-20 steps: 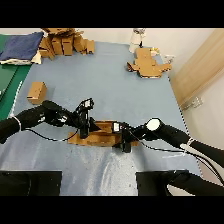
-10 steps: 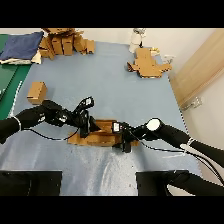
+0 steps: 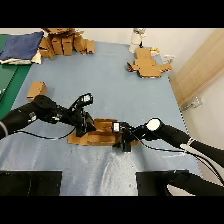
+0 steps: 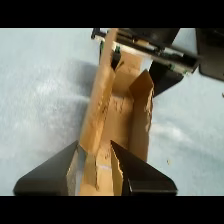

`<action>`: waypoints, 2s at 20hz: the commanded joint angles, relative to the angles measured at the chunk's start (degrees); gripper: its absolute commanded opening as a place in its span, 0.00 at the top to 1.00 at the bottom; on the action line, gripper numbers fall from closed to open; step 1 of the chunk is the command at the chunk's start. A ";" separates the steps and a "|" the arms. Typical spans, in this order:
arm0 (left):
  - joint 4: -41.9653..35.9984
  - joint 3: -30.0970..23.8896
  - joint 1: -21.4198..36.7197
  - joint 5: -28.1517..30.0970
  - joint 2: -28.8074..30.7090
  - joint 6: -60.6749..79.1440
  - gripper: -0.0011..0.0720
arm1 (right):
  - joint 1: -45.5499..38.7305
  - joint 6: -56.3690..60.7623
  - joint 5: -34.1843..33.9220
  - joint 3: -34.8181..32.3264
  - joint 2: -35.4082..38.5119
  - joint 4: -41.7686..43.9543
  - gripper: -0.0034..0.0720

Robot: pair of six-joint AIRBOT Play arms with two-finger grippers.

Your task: Fold the box.

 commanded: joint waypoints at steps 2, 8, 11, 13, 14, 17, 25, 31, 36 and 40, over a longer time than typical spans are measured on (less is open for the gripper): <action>19.61 0.17 -0.11 -6.43 9.68 -19.80 0.60 | -0.02 0.02 0.13 -0.02 0.04 0.00 0.21; 18.05 0.68 -4.42 -5.16 10.21 -49.81 0.97 | -0.02 0.02 0.13 -0.02 0.04 0.02 0.21; 9.73 3.96 -4.22 -5.22 2.84 -49.72 0.97 | -0.04 0.02 0.13 -0.02 0.04 0.02 0.21; 2.99 7.34 -3.17 -6.27 -3.43 -49.27 0.97 | -0.02 0.02 0.13 -0.02 0.04 0.00 0.21; 0.09 9.35 -2.84 -7.26 -6.40 -47.67 0.97 | -0.04 0.02 0.13 -0.02 0.04 0.00 0.21; -3.91 14.51 -2.84 -8.22 -12.90 -46.56 0.97 | -0.02 0.02 0.15 -0.02 0.04 0.02 0.21; -1.75 17.00 -2.84 -7.39 -23.71 -55.10 0.97 | -0.04 0.02 0.15 -0.02 0.04 0.02 0.21; 0.50 17.00 -2.86 -7.34 -25.16 -60.39 0.97 | -0.04 0.02 0.15 -0.02 0.04 0.04 0.21; 0.15 17.03 -2.84 -5.44 -25.18 -59.76 0.97 | -0.04 0.02 0.15 -0.02 0.04 0.04 0.21; -9.60 17.25 -0.66 -13.35 -24.39 -42.71 0.97 | -0.04 0.02 0.15 0.00 0.04 0.02 0.21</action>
